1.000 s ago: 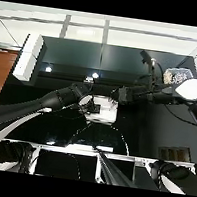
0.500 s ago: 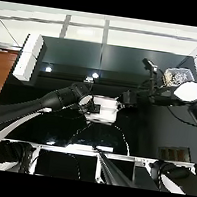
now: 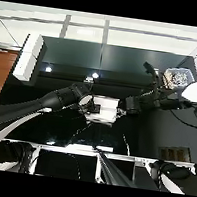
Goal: Fold the box and place the chain.
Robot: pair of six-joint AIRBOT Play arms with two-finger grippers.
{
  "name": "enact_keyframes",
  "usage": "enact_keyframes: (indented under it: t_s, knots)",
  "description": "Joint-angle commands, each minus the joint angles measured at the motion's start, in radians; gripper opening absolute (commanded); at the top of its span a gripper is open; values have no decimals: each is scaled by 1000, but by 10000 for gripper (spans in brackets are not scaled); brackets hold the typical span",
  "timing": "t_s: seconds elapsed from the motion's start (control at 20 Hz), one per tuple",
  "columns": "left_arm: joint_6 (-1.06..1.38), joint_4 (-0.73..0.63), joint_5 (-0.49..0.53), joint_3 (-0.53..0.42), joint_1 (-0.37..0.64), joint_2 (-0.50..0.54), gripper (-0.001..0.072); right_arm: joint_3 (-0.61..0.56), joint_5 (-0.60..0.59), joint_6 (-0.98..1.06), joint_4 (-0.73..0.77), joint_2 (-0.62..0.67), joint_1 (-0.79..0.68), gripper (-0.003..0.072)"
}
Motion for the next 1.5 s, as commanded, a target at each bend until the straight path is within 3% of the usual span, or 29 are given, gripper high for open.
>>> enact_keyframes:
  t_s: [0.0,0.4,0.45,0.5,0.55,0.7,0.8,0.9,1.0,1.1,1.25,1.45]
  knots:
    - [0,0,0,0,0,0,30,0,-116,0,51,-30,90,14]
    - [0,0,0,0,0,0,30,-7,-169,27,-45,-143,138,18]
    - [0,0,0,0,0,0,30,-8,-169,29,-49,-144,138,39]
    - [0,0,0,0,0,0,30,-8,-166,31,-56,-143,132,253]
    - [0,0,0,0,0,0,30,-8,-147,30,-62,-143,114,341]
    - [0,0,0,0,0,0,30,-6,-75,29,-113,-108,-12,340]
    - [0,0,0,0,0,0,30,-6,-63,30,-230,-53,-135,340]
    - [0,0,0,0,0,0,30,-10,-114,55,-438,-34,-243,340]
    - [0,0,0,0,0,0,30,-53,-267,190,-642,-40,-315,342]
    - [0,0,1,0,0,0,30,-101,-387,308,-688,-85,-377,716]
    - [0,0,0,0,0,0,30,-74,-512,396,-672,-244,-432,714]
    - [0,0,-1,0,0,0,30,107,-583,566,-672,-454,-438,712]
